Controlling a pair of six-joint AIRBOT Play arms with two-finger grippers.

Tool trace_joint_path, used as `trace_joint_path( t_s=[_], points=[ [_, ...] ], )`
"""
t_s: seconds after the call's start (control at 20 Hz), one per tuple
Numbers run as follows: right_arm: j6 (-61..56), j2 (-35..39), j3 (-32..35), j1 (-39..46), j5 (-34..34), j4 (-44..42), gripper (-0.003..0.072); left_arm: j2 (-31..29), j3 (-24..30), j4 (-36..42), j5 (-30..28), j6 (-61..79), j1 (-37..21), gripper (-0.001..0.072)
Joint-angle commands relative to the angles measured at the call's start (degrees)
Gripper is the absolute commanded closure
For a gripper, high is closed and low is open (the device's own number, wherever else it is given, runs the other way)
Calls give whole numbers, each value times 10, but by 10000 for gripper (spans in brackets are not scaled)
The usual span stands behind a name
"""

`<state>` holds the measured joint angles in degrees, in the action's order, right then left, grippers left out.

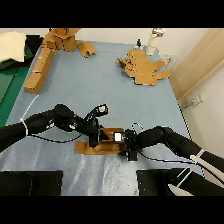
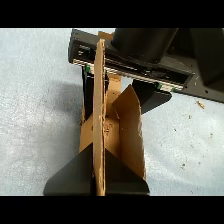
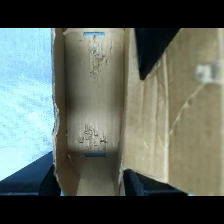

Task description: Fold the box.

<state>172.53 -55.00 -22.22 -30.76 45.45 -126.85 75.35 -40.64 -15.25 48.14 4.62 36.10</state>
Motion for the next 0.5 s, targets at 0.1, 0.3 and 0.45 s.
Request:
trace_joint_path(
  t_s=[0.1, 0.3, 0.45],
  points=[
    [0, -1, 0, -1, 1, 2, 282, 0, 0, -2, -1, -35, -4, 694],
    [0, 14, 0, -1, 1, 2, 282, -1, 0, -3, 16, -73, -29, 551],
    [0, 15, 0, -1, 1, 2, 283, -1, 0, -2, 36, -90, -43, 225]
  ],
)
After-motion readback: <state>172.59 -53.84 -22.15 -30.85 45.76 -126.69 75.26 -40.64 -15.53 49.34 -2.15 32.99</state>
